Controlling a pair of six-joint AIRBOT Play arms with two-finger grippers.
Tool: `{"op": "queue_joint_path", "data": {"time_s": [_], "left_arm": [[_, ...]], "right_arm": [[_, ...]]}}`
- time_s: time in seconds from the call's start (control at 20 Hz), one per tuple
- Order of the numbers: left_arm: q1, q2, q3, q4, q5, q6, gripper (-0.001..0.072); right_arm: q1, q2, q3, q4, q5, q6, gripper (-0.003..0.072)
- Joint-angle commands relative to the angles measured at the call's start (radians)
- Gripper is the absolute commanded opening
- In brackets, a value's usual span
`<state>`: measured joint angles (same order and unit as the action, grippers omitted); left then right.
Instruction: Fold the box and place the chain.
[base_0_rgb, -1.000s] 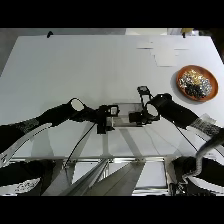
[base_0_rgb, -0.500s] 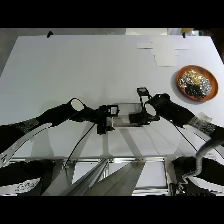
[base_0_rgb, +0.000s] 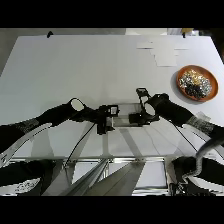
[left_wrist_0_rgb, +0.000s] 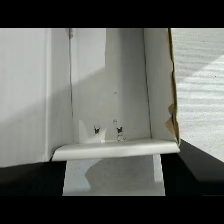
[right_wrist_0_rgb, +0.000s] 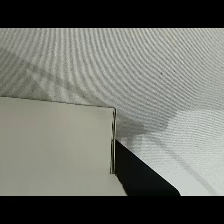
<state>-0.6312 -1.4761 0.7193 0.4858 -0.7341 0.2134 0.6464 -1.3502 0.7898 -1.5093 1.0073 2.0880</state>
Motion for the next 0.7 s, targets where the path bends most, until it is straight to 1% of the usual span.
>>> {"op": "queue_joint_path", "data": {"time_s": [0.0,0.05,0.15,0.2,0.35,0.4,0.45,0.65], "left_arm": [[0.000,0.000,0.000,0.000,0.001,0.003,0.0209],[0.000,0.000,0.000,0.000,0.001,0.003,0.0209],[0.000,0.000,0.000,0.000,0.001,0.003,0.0209],[0.000,0.000,0.000,0.000,0.001,0.003,0.0209],[0.000,0.000,0.000,0.000,0.001,0.003,0.0209],[0.000,0.000,0.000,0.000,0.001,0.003,0.0209],[0.000,0.000,0.000,0.000,0.001,0.003,0.0209],[0.000,0.000,0.000,0.000,0.000,0.003,0.0209]], "right_arm": [[0.001,-0.002,-0.001,-0.005,-0.001,-0.007,0.0020],[0.001,-0.002,-0.001,-0.003,-0.001,-0.018,0.0062],[0.001,0.009,0.000,0.004,0.002,-0.030,0.0375],[0.001,0.021,-0.001,0.003,0.004,-0.031,0.0406],[0.001,0.083,-0.001,0.002,0.006,-0.102,0.0420],[0.001,0.109,0.000,0.003,0.007,-0.108,0.0443],[0.001,0.138,0.000,0.002,0.015,-0.109,0.0483],[0.001,0.257,0.000,0.003,0.082,-0.160,0.0482]]}}
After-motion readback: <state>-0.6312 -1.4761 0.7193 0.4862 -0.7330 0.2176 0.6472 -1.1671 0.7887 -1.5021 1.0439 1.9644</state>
